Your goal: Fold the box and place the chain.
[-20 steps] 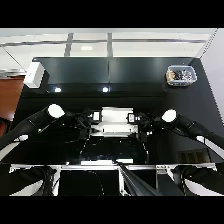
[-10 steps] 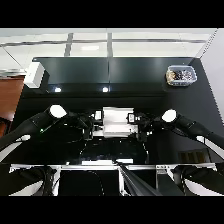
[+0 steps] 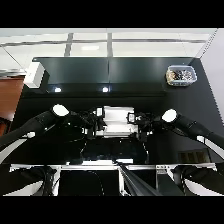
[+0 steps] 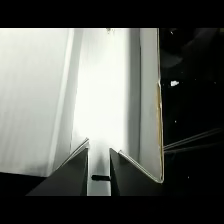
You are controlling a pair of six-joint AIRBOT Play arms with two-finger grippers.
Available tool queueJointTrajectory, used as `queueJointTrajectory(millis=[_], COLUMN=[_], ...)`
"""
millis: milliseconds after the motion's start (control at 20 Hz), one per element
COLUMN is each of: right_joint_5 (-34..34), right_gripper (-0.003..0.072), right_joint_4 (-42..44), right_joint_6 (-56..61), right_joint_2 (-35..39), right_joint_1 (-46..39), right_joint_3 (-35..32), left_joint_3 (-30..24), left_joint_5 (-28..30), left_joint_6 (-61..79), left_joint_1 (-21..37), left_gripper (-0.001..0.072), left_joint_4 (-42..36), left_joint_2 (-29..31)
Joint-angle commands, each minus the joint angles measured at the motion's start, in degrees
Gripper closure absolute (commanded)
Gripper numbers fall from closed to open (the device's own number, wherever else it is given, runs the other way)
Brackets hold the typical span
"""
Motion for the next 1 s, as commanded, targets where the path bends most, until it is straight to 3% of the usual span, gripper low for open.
queueJointTrajectory(millis=[0,150,200,300,350,400,500,600,650,700,750,800,850,900,950], right_joint_5=[0.0,0.0,0.0,0.0,0.0,0.0,0.0,0.0,0.0,0.0,0.0,0.0,0.0,0.0,0.0], right_gripper=[0.0524,0.0524,0.0524,0.0524,0.0524,0.0524,0.0524,0.0524,0.0524,0.0524,0.0524,0.0524,0.0524,0.0524,0.0524], right_joint_4=[0.0,0.0,0.0,0.0,0.0,0.0,0.0,0.0,0.0,0.0,0.0,0.0,0.0,0.0,0.0], right_joint_6=[0.0,0.0,0.0,0.0,0.0,0.0,0.0,0.0,0.0,0.0,0.0,0.0,0.0,0.0,0.0], right_joint_2=[0.0,0.0,0.0,0.0,0.0,0.0,0.0,0.0,0.0,0.0,0.0,0.0,0.0,0.0,0.0], right_joint_1=[0.0,0.0,0.0,0.0,0.0,0.0,0.0,0.0,0.0,0.0,0.0,0.0,0.0,0.0,0.0], right_joint_3=[0.0,0.0,0.0,0.0,0.0,0.0,0.0,0.0,0.0,0.0,0.0,0.0,0.0,0.0,0.0], left_joint_3=[0.0,0.0,0.0,0.0,0.0,0.0,0.0,0.0,0.0,0.0,0.0,0.0,0.0,0.2,0.6], left_joint_5=[0.3,0.8,1.0,1.2,1.2,1.2,0.9,1.2,0.8,0.6,0.7,0.6,0.5,0.5,-0.3], left_joint_6=[0.5,2.8,2.8,2.8,2.8,2.8,2.8,2.7,2.7,2.8,2.8,2.5,2.0,0.9,-2.6], left_joint_1=[-0.7,-1.8,-1.8,-1.7,-1.7,-1.8,-1.7,-1.7,-1.7,-1.7,-1.7,-1.7,-1.7,-1.6,-1.3], left_gripper=[0.0544,0.0566,0.0649,0.0674,0.0542,0.0334,0.0454,0.04,0.0484,0.067,0.0548,0.0312,0.0367,0.0606,0.0678], left_joint_4=[-2.5,-1.7,-1.7,-1.5,-1.5,-1.5,-0.6,0.0,0.1,0.3,0.2,0.1,0.3,1.6,3.7], left_joint_2=[-0.5,-0.8,-0.8,-0.8,-0.8,-0.8,-0.8,-0.8,-0.7,-0.5,-0.5,-0.5,-0.3,0.4,1.5])
